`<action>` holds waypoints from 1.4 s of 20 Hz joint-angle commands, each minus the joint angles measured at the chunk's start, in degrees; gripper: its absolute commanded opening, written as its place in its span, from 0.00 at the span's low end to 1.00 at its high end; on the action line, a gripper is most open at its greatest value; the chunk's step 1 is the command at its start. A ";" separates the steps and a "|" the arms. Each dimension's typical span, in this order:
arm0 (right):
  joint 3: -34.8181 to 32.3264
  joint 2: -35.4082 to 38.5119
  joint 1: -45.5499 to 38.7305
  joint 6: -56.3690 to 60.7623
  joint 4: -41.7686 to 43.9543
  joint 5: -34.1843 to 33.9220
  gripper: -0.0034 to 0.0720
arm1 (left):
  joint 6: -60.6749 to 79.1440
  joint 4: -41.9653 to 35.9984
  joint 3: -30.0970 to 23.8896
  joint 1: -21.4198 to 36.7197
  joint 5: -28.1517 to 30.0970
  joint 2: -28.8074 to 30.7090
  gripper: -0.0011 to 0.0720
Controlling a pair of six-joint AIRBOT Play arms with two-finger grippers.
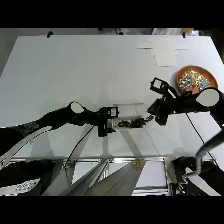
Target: Fold the box and place the chain.
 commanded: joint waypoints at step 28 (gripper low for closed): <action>-5.42 -17.79 0.92 -26.84 3.43 -6.78 0.22 | 0.02 0.00 -0.02 0.00 0.00 0.02 0.30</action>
